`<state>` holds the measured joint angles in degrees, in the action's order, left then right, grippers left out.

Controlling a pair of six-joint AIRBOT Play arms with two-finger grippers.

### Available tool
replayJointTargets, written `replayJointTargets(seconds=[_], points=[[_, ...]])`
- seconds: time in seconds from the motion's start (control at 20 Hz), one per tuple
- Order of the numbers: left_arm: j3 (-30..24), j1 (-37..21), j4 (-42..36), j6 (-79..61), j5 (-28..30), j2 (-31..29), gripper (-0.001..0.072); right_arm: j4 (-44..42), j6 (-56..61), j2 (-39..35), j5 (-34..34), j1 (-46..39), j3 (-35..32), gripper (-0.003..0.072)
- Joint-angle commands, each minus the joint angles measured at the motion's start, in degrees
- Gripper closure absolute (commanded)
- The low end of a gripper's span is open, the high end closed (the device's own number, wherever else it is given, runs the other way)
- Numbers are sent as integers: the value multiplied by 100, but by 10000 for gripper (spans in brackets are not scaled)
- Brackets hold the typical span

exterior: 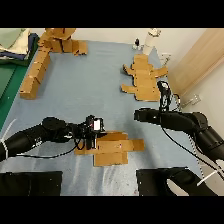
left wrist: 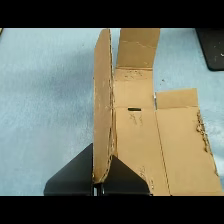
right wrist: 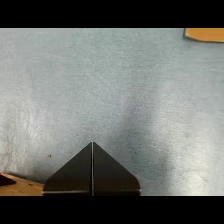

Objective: Fold the box.

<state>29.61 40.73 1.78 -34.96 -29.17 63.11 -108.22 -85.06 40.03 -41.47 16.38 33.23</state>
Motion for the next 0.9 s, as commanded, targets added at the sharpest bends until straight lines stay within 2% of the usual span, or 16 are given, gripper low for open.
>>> replayJointTargets(seconds=[0.0, 0.3, 0.45, 0.85], points=[[-20, 2, -55, -46, 37, 72, 700, -2, -2, 2, 44, 13, -2, 683], [-125, 33, -79, -44, 52, 72, 700, -4, -2, 2, 52, 13, -2, 683], [-125, 258, -52, -44, 328, 72, 699, -7, -2, 2, 52, 13, -2, 683], [-153, 356, -52, 435, 299, 70, 699, -4, -7, 2, 48, 15, -2, 683]])
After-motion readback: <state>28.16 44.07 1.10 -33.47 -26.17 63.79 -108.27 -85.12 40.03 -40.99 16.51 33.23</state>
